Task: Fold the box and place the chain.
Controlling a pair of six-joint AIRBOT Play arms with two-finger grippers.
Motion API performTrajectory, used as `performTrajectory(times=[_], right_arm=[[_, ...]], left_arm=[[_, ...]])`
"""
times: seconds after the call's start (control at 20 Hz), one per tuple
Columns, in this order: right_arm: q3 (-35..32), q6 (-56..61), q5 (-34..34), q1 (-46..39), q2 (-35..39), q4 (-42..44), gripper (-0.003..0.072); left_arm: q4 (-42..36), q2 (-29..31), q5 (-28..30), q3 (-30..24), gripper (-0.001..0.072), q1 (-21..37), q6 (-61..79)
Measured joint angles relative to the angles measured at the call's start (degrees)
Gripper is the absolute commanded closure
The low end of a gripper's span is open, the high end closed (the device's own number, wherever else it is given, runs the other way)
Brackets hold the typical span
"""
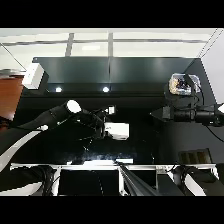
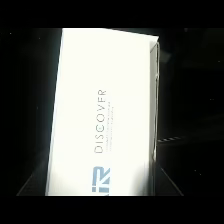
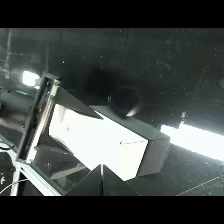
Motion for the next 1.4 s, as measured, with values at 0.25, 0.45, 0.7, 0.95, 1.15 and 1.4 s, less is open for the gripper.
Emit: performTrajectory(times=[0.25,0.45,0.7,0.95,1.15,1.4], right_arm=[[0.0,0.0,0.0,0.0,0.0,0.0,0.0662],[0.0,0.0,0.0,0.0,0.0,0.0,0.0662],[0.0,0.0,0.0,0.0,0.0,0.0,0.0662],[0.0,0.0,-0.1,0.0,0.0,-0.3,0.0662],[0.0,-0.3,-0.1,0.0,0.0,-1.0,0.0662],[0.0,-2.3,-0.8,0.0,0.0,-1.2,0.0662]], left_arm=[[2.0,-0.6,1.5,0.0,0.0011,-2.0,0.1],[4.9,-0.2,1.9,0.0,0.0216,-2.6,-2.8],[12.0,2.8,1.4,0.0,0.0216,-1.7,-10.6],[18.2,8.4,-0.2,0.0,0.0216,6.1,-21.4],[22.9,12.8,-4.7,0.0,0.0216,20.3,-29.3],[27.4,15.0,-10.1,0.0,0.0196,45.5,-37.3]])
